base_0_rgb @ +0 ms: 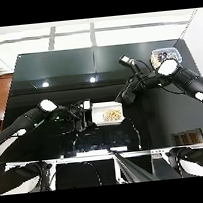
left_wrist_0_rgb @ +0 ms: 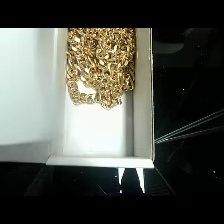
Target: Fold the box and place the chain.
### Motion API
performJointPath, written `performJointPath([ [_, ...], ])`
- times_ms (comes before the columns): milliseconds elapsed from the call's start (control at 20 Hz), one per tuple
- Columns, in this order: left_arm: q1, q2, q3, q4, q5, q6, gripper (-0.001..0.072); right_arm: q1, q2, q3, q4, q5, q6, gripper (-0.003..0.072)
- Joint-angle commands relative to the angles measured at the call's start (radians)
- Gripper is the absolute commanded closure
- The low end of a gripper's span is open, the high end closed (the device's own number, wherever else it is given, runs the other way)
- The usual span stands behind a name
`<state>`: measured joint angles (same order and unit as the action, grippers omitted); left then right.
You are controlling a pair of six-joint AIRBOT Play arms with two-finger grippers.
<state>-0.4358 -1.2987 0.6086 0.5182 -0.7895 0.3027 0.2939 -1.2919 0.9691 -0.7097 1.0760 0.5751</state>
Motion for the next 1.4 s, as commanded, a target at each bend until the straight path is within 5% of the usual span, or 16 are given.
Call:
performJointPath([
  [0, -0.001, -0.001, 0.001, 0.001, 0.000, 0.000, 0.0379, 0.042, -0.004, 0.007, -0.025, 0.089, -0.154, -0.0034],
  [800, -0.001, -0.001, 0.001, 0.001, 0.000, 0.001, 0.0379, 0.130, -0.010, -0.055, -0.085, 0.044, -0.209, -0.0028],
  [850, -0.001, -0.001, 0.001, 0.001, 0.000, 0.001, 0.0379, 0.130, -0.010, -0.055, -0.084, 0.046, -0.209, 0.0059],
  [950, -0.001, -0.001, 0.001, 0.001, 0.000, 0.001, 0.0379, 0.132, -0.009, -0.055, -0.083, 0.045, -0.209, 0.0079],
  [1000, -0.001, -0.001, 0.001, 0.000, 0.000, 0.001, 0.0379, 0.135, -0.007, -0.055, -0.080, 0.045, -0.209, 0.0231],
  [1150, -0.001, -0.001, 0.001, 0.001, 0.000, 0.001, 0.0379, 0.145, 0.007, -0.055, -0.074, 0.038, -0.208, 0.0385],
  [1350, -0.001, -0.001, 0.001, 0.001, 0.000, 0.001, 0.0379, 0.145, 0.031, -0.055, -0.074, 0.038, -0.202, 0.0385],
])
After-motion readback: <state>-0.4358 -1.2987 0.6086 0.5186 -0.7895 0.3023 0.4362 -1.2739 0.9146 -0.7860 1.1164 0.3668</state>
